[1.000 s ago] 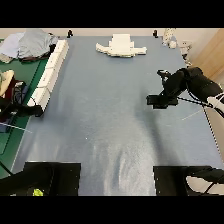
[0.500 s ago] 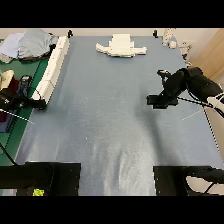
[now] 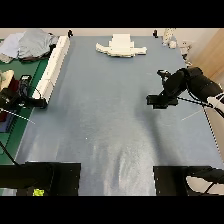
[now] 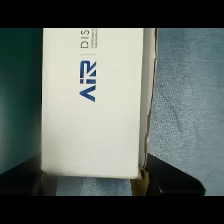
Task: Fold the box.
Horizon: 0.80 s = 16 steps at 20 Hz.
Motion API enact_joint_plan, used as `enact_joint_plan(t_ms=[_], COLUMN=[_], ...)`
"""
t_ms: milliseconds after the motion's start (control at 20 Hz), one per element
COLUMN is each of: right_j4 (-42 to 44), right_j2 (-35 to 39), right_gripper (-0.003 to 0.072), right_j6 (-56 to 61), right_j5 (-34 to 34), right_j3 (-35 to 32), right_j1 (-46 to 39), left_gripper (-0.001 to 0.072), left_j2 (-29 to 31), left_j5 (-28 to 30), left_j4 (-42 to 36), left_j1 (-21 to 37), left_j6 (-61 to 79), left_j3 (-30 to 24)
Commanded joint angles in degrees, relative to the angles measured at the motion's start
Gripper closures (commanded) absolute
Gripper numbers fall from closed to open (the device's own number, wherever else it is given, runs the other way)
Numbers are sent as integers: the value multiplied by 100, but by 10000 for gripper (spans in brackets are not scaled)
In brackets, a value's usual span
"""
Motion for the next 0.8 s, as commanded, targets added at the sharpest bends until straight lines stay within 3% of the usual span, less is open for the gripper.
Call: enact_joint_plan(t_ms=[0,50,250,350,600,750], right_j4=[2,2,2,2,2,2], right_j2=[-2,-2,-2,-2,-2,-2], right_gripper=[664,664,664,664,664,664], right_j6=[0,0,0,2,0,2], right_j5=[2,2,2,2,2,2], right_j3=[4,4,4,4,4,4], right_j1=[2,2,2,2,2,2], left_gripper=[39,7,7,7,7,8], left_j2=[-4,-4,24,140,977,1574], left_j5=[-68,-66,-96,-304,-1762,-2730], left_j4=[-103,-94,4,424,1445,1421], left_j1=[-24,-22,-22,-20,-22,-37], left_j6=[28,24,24,2,-48,-153], left_j3=[0,0,2,20,116,243])
